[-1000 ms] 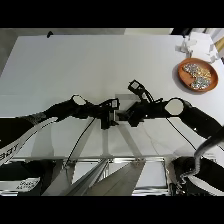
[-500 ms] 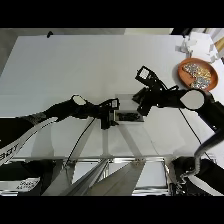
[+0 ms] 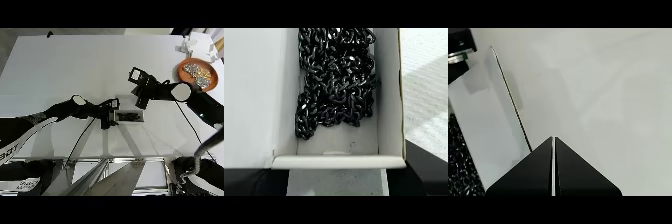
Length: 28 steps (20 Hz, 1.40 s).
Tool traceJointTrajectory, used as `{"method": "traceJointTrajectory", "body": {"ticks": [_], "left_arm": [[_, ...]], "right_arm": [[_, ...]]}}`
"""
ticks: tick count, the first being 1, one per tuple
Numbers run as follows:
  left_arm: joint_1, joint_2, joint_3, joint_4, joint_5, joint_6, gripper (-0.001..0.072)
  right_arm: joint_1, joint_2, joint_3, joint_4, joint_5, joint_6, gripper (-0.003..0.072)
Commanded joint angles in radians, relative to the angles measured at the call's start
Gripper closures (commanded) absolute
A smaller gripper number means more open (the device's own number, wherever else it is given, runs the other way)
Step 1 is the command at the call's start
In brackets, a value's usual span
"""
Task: Fold the box and place the chain.
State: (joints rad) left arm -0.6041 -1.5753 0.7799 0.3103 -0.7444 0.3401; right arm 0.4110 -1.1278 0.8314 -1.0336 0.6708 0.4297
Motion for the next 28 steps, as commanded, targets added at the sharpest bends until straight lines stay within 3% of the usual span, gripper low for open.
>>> {"method": "traceJointTrajectory", "body": {"ticks": [1,7,10,14,17,23,27,28], "left_arm": [[0.000,0.001,0.000,0.000,0.000,0.000,0.0572],[0.000,0.001,0.000,0.000,0.000,0.000,0.0572],[0.000,0.001,0.000,0.000,0.000,0.000,0.0572],[0.000,0.000,0.000,0.000,0.000,0.000,0.0572],[0.000,0.001,0.000,0.000,0.000,0.000,0.0572],[0.000,0.001,0.000,0.000,0.000,0.000,0.0571],[0.000,0.001,0.000,0.000,0.000,0.000,0.0572],[0.000,0.001,0.000,0.000,0.000,0.000,0.0572]], "right_arm": [[0.001,-0.023,0.001,-0.002,0.153,-0.046,0.0672],[0.001,-0.022,0.001,0.038,0.388,-0.046,0.0659],[0.001,-0.022,0.001,0.061,0.414,-0.046,0.0485],[0.007,-0.010,0.001,0.141,0.447,-0.057,0.0483],[0.056,0.012,0.001,0.091,0.433,-0.072,0.0483],[0.097,0.012,0.001,-0.010,0.290,-0.068,0.0478],[0.097,0.012,0.001,-0.010,0.300,-0.070,0.0342],[0.097,0.012,0.001,-0.010,0.316,-0.073,0.0341]]}}
